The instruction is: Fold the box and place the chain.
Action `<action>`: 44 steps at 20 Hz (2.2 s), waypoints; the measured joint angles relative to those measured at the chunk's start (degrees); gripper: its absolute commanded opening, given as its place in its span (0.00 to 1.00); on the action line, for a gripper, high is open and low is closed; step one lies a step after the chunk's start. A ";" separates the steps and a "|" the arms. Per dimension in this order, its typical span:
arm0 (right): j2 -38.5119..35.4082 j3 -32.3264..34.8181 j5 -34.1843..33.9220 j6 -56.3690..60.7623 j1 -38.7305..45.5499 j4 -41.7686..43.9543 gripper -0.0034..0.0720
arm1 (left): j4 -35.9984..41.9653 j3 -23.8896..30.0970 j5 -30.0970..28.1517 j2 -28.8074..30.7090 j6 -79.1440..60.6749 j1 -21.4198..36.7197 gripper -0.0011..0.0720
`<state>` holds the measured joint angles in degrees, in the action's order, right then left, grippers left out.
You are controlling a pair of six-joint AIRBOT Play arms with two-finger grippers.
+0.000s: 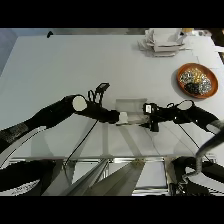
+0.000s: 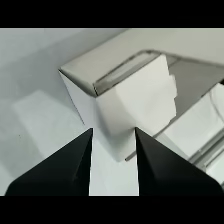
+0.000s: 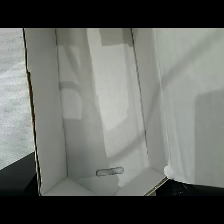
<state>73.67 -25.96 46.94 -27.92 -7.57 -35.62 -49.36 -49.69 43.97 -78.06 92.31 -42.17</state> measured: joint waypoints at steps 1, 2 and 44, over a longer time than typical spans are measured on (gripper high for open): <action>0.00 0.00 0.00 0.00 0.00 0.00 0.65 | -2.12 -1.22 0.09 -0.66 2.93 -0.68 0.42; 0.00 0.00 0.00 0.00 0.00 0.02 0.65 | -3.98 -2.47 0.35 -1.40 5.66 -1.36 0.42; 0.04 0.02 -0.02 -0.02 -0.02 0.04 0.65 | -36.22 -32.48 31.30 -24.79 52.98 -12.92 0.02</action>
<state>73.71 -25.93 46.92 -27.94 -7.60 -35.57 -85.58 -82.17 75.26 -102.85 145.29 -55.09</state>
